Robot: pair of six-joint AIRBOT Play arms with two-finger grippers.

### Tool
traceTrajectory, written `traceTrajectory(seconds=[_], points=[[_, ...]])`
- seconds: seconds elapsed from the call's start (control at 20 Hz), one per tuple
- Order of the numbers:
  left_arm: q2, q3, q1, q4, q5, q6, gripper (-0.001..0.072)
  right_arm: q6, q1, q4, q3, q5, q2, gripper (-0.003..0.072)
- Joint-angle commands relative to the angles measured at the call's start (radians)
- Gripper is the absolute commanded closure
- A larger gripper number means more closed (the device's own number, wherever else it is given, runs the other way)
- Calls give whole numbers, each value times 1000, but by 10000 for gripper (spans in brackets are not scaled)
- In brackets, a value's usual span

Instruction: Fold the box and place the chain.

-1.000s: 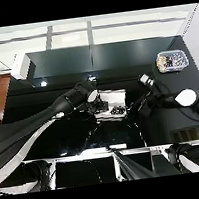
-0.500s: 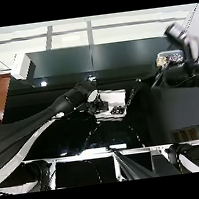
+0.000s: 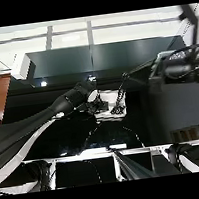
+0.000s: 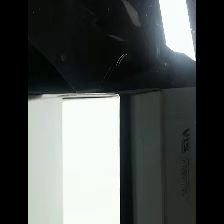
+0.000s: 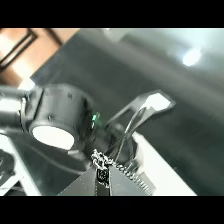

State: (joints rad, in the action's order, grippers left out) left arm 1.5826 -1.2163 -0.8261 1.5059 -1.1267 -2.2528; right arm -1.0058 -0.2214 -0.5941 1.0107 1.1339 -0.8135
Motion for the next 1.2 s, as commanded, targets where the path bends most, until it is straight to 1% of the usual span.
traceTrajectory(seconds=[0.0, 0.05, 0.1, 0.2, 0.3, 0.4, 0.45, 0.5, 0.55, 0.6, 0.65, 0.7, 0.75, 0.85, 0.9, 0.95, 1.05, 1.15], points=[[0, 0, 0, 1, 0, 0, 681, -12, -48, 8, -126, -68, -56, 666], [0, 0, 0, 1, 0, 0, 681, -12, -50, 5, -163, -87, -69, 665], [0, 0, 0, 1, 0, 0, 681, -12, -48, -14, -190, -101, -74, 648], [0, 0, 0, 1, 0, 0, 681, -13, -23, -115, -191, -86, -71, 238], [0, 0, 0, 1, 0, 0, 681, -12, 51, -196, -187, -31, -51, 237], [0, 0, 0, 1, 0, 0, 681, -11, 123, -299, -197, 53, -43, 237], [0, 0, 0, 0, 0, 0, 681, -5, 140, -344, -225, 76, -43, 237], [0, 0, 0, 1, 0, 0, 681, 17, 140, -375, -265, 74, -43, 237], [0, 0, 0, 1, 0, 0, 681, 74, 132, -375, -324, 51, -43, 235], [0, 0, 0, 1, 0, 0, 681, 132, 116, -373, -385, 8, -44, 169], [0, 0, 0, 1, 0, 0, 681, 195, 88, -373, -448, -61, -45, -34], [0, 0, 0, 1, 0, 0, 681, 286, 54, -376, -496, -127, -45, -34], [0, 0, 0, 1, 0, 0, 681, 444, 14, -376, -535, -201, -45, -34], [0, 0, 0, 1, 0, 0, 681, 800, -45, -357, -554, -320, -55, -29], [0, 0, 0, 0, 0, 0, 681, 865, -48, -285, -552, -373, -78, -29], [0, 0, 0, 1, 0, 0, 681, 914, -48, -211, -544, -400, -113, -29], [0, 0, 0, 1, 1, 0, 681, 1035, -49, -179, -510, -397, -193, -29], [0, 0, 0, 1, 1, 0, 681, 1078, -49, -167, -483, -396, -266, -29]])
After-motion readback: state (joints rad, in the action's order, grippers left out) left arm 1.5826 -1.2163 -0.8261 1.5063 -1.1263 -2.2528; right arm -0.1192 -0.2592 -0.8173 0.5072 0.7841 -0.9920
